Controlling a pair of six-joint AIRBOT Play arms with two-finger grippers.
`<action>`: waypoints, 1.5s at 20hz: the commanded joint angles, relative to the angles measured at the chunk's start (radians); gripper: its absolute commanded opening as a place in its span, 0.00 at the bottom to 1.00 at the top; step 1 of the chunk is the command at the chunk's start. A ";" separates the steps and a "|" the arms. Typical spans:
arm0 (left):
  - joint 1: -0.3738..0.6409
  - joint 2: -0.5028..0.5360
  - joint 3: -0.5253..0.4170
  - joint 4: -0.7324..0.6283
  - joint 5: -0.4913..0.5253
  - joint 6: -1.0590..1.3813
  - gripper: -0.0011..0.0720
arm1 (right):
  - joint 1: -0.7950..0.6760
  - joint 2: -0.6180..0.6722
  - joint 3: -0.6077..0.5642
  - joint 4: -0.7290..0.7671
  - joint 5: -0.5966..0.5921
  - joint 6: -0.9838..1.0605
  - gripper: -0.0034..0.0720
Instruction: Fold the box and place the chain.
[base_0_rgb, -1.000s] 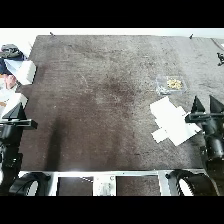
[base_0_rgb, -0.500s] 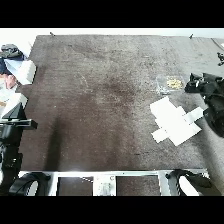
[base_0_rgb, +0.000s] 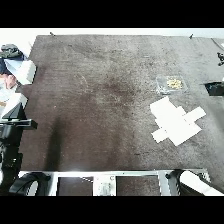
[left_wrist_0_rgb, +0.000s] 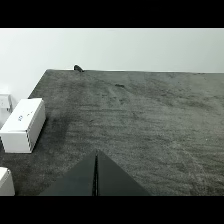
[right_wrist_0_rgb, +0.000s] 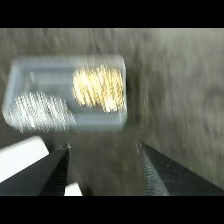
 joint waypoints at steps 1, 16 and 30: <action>0.000 -0.001 0.000 0.000 0.000 0.000 0.03 | -0.099 -0.209 0.226 -0.223 0.348 0.118 0.80; 0.000 -0.001 0.000 0.000 0.000 0.000 0.03 | -0.045 -0.730 0.666 -0.481 0.727 0.145 0.69; 0.000 -0.001 0.000 0.000 0.000 0.000 0.03 | -0.021 -0.853 0.706 -0.463 0.890 0.115 0.69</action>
